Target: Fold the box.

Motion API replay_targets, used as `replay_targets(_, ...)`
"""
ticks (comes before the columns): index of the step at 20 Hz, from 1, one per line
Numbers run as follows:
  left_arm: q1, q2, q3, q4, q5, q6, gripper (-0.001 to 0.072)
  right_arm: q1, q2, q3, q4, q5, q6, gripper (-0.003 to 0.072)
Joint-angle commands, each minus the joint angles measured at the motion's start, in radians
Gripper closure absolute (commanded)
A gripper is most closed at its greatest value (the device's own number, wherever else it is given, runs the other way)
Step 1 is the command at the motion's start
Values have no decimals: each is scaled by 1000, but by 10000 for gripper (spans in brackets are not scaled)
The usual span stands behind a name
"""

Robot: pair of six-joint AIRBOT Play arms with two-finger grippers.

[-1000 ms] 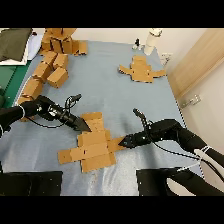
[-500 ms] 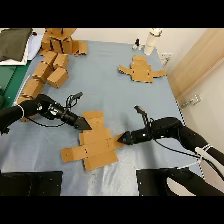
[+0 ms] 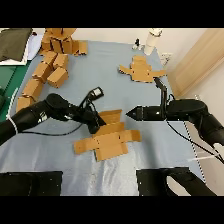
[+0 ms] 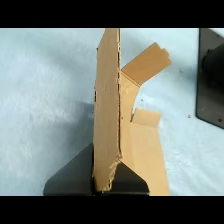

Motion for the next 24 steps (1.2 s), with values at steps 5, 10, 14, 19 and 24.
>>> replay_targets(5, -195, 90, -100, 12, 349, 240, 699, 108, 55, 22, -4, -118, 91, 682)
replay_targets(10, -196, 224, -217, 11, 373, 284, 699, 116, 64, -14, -85, -51, 187, 682)
replay_targets(14, -195, 282, -281, 11, 483, 283, 699, 116, 66, -19, -96, 92, 217, 682)
replay_targets(19, -252, 283, -330, -15, 462, 280, 699, 116, 65, -19, -224, 189, 320, 682)
replay_targets(24, -301, 250, -347, -59, 454, 281, 699, 116, 65, -19, -241, 191, 325, 682)
